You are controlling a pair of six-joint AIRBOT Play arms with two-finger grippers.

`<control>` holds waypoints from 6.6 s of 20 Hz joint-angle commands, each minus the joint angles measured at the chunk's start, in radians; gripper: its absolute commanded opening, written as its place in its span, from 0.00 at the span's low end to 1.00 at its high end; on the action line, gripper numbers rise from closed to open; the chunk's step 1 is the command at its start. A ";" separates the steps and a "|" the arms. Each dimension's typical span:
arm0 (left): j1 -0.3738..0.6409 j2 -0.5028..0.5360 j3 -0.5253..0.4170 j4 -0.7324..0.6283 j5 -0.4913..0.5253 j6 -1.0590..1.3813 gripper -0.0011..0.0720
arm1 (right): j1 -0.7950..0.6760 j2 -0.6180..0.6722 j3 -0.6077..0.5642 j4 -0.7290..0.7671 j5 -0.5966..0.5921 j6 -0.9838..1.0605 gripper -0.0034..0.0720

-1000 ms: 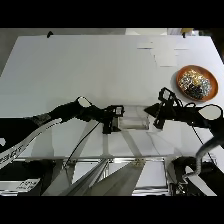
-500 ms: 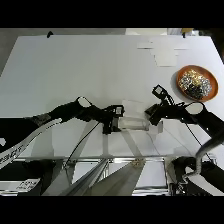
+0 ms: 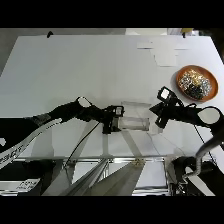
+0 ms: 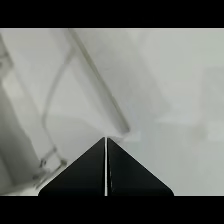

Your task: Fold the box and place the chain.

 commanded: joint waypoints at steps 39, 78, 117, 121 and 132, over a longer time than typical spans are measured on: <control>0.001 0.000 0.001 0.000 0.000 -0.001 0.20 | 0.134 -0.136 -0.126 0.134 -0.048 -0.409 0.68; 0.001 0.000 0.001 0.000 0.000 0.000 0.20 | -0.176 -0.192 -0.009 -0.181 0.293 1.056 0.07; 0.001 0.000 0.001 0.000 0.000 -0.001 0.20 | -0.178 -0.249 -0.015 0.022 0.246 0.961 0.07; 0.001 0.000 0.001 0.000 0.000 0.000 0.20 | -0.178 -0.178 -0.015 0.014 0.258 0.965 0.07; 0.001 0.000 0.001 0.000 -0.010 -0.001 0.20 | -0.177 -0.077 -0.015 0.049 0.335 0.964 0.40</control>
